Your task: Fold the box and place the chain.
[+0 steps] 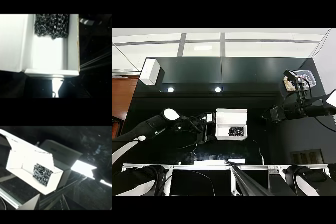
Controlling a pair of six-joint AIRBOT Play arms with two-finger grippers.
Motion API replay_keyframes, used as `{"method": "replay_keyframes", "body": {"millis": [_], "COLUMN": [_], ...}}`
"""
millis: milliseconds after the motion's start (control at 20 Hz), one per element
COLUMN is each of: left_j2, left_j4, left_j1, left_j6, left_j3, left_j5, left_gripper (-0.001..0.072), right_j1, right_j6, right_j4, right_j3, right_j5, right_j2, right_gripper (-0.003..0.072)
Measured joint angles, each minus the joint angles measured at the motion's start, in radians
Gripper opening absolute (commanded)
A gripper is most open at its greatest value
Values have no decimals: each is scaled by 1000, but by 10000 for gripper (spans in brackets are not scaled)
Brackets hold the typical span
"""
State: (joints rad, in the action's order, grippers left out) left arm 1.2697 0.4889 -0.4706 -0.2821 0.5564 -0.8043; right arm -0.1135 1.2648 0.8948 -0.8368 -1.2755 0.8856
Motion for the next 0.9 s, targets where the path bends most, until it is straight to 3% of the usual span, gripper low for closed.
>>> {"method": "replay_keyframes", "body": {"millis": [400, 450, 550, 600, 650, 700, 900], "left_j2": [0, 0, 0, 0, 0, 0, 0], "left_j4": [4, 4, 8, 10, 15, 19, 42], "left_j1": [-43, -48, -58, -64, -71, -77, -96], "left_j6": [5, 5, 11, 13, 17, 21, 40], "left_j3": [1, 1, 1, 2, 2, 2, 2], "left_j5": [42, 48, 59, 63, 69, 76, 97], "left_gripper": [706, 675, 541, 541, 539, 504, 502], "right_j1": [0, 0, 0, 0, -2, -8, -62], "right_j6": [0, 0, 0, -3, -10, -19, -53], "right_j4": [0, 0, 1, 2, 5, 12, 55], "right_j3": [1, 1, 1, 1, 1, 1, -1], "right_j5": [1, 1, 2, 5, 5, 6, 76], "right_j2": [0, 0, 0, 0, 0, 0, 16], "right_gripper": [346, 346, 354, 645, 720, 720, 720]}}
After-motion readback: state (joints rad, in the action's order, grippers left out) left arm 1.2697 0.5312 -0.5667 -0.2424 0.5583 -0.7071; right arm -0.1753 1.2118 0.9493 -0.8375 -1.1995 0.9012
